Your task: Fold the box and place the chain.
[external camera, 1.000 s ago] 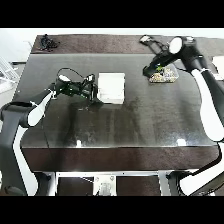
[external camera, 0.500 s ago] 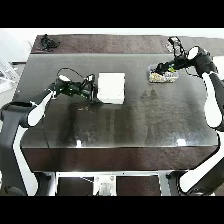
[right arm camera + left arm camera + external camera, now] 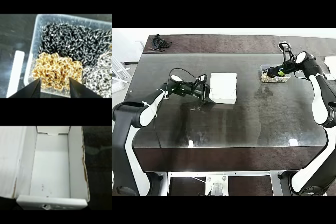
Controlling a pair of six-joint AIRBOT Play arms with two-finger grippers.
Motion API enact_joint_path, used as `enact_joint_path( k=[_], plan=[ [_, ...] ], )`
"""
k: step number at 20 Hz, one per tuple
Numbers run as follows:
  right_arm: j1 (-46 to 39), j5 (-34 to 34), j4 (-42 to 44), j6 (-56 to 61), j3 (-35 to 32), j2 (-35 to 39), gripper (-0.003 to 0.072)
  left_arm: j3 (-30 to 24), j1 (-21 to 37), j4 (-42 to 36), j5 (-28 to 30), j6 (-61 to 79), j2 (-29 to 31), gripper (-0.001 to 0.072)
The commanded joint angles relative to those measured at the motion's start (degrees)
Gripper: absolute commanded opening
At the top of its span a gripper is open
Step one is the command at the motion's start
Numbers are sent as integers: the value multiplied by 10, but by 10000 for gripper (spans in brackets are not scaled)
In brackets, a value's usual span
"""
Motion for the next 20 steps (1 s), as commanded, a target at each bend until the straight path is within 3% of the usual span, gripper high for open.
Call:
enact_joint_path(
  k=[1, 6, 7, 15, 20],
  plan=[
    [5, 6, 0, 3, 1, -11, 397, 0, 0, 0, 0, 0, 0, 640],
    [10, 5, -1, 3, 14, -11, 40, 0, 0, 0, 0, 0, 0, 639],
    [10, 5, -1, 3, 22, -8, 8, 0, 0, 0, 0, 0, 0, 640],
    [14, 38, -11, 24, 62, 65, 5, 0, 0, 0, 0, 0, 0, 640],
    [47, 76, -41, 37, 62, 172, 4, 0, 0, 0, 0, 0, 0, 640]
  ],
)
